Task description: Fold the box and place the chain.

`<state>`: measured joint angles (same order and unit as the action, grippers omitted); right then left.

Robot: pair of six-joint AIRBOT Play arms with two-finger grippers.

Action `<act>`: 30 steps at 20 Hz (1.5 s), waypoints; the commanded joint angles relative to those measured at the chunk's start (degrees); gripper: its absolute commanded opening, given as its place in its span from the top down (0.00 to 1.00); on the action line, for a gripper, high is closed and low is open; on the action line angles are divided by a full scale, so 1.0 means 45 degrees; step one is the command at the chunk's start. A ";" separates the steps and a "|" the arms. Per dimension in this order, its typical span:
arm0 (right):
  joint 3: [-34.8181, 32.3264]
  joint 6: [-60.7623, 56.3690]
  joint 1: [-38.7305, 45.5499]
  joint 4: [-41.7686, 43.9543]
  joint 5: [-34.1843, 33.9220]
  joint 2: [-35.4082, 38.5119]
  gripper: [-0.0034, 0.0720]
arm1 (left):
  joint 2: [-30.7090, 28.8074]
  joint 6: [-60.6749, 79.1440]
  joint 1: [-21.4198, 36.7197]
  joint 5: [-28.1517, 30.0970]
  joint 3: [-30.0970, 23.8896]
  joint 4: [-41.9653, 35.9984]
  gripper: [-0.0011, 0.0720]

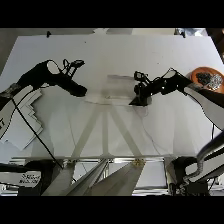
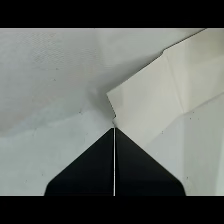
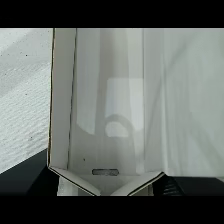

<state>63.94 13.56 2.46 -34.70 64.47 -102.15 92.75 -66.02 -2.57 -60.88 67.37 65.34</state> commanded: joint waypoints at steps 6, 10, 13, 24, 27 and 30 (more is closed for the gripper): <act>0.0010 -0.0005 0.0000 0.0005 0.0000 0.0000 0.46 | 0.0165 -0.0461 -0.0015 0.0262 -0.0015 0.0578 0.98; 0.0010 -0.0005 0.0000 0.0005 0.0000 0.0000 0.46 | 0.0170 -0.0826 0.0015 -0.0194 -0.0015 0.1345 0.98; 0.0010 -0.0005 0.0000 0.0005 0.0000 0.0000 0.46 | 0.0185 -0.0583 -0.0126 -0.0180 -0.0092 0.0461 0.98; 0.0010 -0.0005 0.0000 0.0005 0.0000 0.0000 0.46 | -0.0719 0.0874 -0.0024 -0.0899 -0.0102 -0.0364 0.98; 0.0010 -0.0005 0.0000 0.0005 0.0000 0.0000 0.46 | -0.0607 0.1146 -0.0010 -0.0903 -0.0107 -0.0699 0.97; 0.0010 -0.0005 0.0000 0.0005 0.0005 0.0000 0.46 | -0.0219 0.1593 -0.0019 -0.0903 -0.0107 -0.1894 0.97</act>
